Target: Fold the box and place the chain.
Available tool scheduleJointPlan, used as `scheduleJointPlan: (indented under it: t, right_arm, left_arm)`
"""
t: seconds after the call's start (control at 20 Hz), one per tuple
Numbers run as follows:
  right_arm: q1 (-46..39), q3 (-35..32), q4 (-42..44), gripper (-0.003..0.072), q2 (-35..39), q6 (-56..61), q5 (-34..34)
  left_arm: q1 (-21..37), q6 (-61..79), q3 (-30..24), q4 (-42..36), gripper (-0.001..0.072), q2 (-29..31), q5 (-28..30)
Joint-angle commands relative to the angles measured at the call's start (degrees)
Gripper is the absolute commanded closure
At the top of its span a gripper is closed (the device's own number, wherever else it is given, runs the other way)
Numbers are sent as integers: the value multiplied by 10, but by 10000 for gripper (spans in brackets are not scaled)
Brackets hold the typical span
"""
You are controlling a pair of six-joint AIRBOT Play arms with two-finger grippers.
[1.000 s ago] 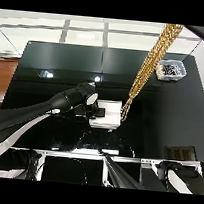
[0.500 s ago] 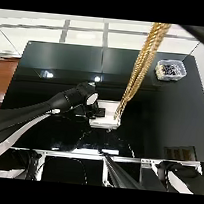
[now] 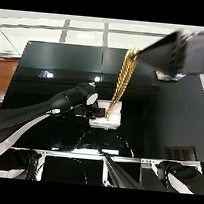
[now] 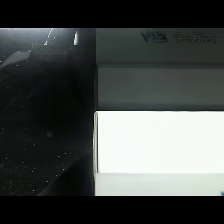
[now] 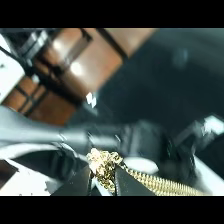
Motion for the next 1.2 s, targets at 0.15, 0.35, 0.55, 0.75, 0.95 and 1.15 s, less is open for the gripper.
scheduleJointPlan:
  t: [0.15, 0.35, 0.55, 0.75, 0.95, 1.15]
  right_arm:
    - [11, -157, -55, 674, -1, 10, -12]
    - [20, -270, -55, 674, -1, 14, -83]
    - [61, -370, -54, 674, -4, 34, -184]
    - [82, -409, -64, 671, -18, 35, -235]
    - [73, -409, -79, 401, -19, 31, -243]
    - [-19, -408, -141, 402, -19, 31, -157]
  left_arm:
    - [0, 0, 0, 0, 680, 0, 0]
    - [0, 0, 0, 0, 680, 0, 0]
    - [0, 0, 0, 0, 680, 0, 0]
    - [0, 0, 0, 0, 680, 0, 0]
    - [0, 0, 0, 0, 680, 0, 2]
    - [0, 0, 0, 0, 680, 0, 3]
